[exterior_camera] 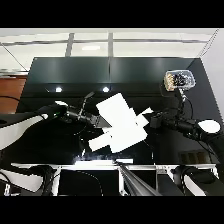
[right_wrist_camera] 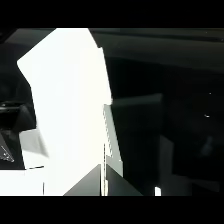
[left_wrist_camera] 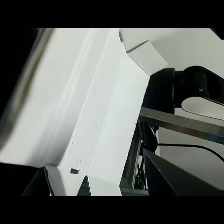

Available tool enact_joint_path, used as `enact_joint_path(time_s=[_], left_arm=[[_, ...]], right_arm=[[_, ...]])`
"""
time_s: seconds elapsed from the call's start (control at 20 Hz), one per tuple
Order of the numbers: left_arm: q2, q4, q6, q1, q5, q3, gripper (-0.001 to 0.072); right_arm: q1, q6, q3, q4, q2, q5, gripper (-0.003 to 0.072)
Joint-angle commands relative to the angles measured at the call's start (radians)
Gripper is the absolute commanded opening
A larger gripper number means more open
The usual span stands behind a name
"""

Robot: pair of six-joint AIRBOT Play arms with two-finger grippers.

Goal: Fold the box and place the chain.

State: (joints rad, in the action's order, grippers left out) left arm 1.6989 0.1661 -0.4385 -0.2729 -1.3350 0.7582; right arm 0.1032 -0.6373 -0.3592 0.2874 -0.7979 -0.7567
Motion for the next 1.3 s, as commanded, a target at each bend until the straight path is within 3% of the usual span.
enact_joint_path(time_s=[0.0,0.05,0.2,0.25,0.35,0.5,0.65,0.75,0.8,0.85,0.9,1.15,1.25], left_arm=[[0.053,0.066,0.012,0.001,-0.088,0.061,0.0592],[0.063,0.074,0.007,0.001,-0.092,0.073,0.0588],[0.069,0.084,0.004,0.002,-0.083,0.095,0.0454],[0.069,0.084,0.004,0.002,-0.083,0.101,0.0395],[0.069,0.084,0.004,0.002,-0.081,0.111,0.0211],[0.069,0.084,-0.018,0.002,-0.074,0.113,0.0180],[0.069,0.084,-0.022,0.000,-0.072,0.113,0.0025],[0.069,0.084,-0.022,0.001,-0.069,0.114,0.0024],[0.069,0.089,-0.022,0.002,-0.069,0.117,0.0024],[0.068,0.097,-0.022,0.003,-0.069,0.124,0.0023],[0.067,0.105,-0.022,0.002,-0.070,0.132,0.0023],[0.002,0.230,-0.021,0.000,-0.026,0.179,0.0020],[-0.068,0.282,0.039,-0.011,0.034,0.182,0.0019]], right_arm=[[0.001,-0.002,0.000,0.001,0.001,-0.018,0.0016],[0.001,-0.002,0.000,0.001,0.001,-0.022,0.0015],[0.001,-0.002,0.000,0.001,0.001,-0.026,0.0015],[0.001,-0.002,0.000,0.001,0.001,-0.026,0.0016],[0.001,-0.002,0.000,0.001,0.001,-0.026,0.0016],[0.001,-0.002,0.000,0.002,0.001,-0.026,0.0015],[0.001,-0.002,0.000,0.002,0.001,-0.027,0.0015],[0.001,-0.002,0.000,0.006,0.001,-0.027,0.0017],[0.000,-0.005,0.000,0.009,0.001,-0.027,0.0080],[-0.009,-0.053,-0.001,0.018,0.001,-0.028,0.0441],[-0.032,-0.124,-0.008,0.052,0.001,-0.038,0.0698],[-0.267,-0.179,-0.175,0.400,0.001,-0.346,0.0699],[-0.344,-0.179,-0.251,0.450,0.001,-0.458,0.0699]])
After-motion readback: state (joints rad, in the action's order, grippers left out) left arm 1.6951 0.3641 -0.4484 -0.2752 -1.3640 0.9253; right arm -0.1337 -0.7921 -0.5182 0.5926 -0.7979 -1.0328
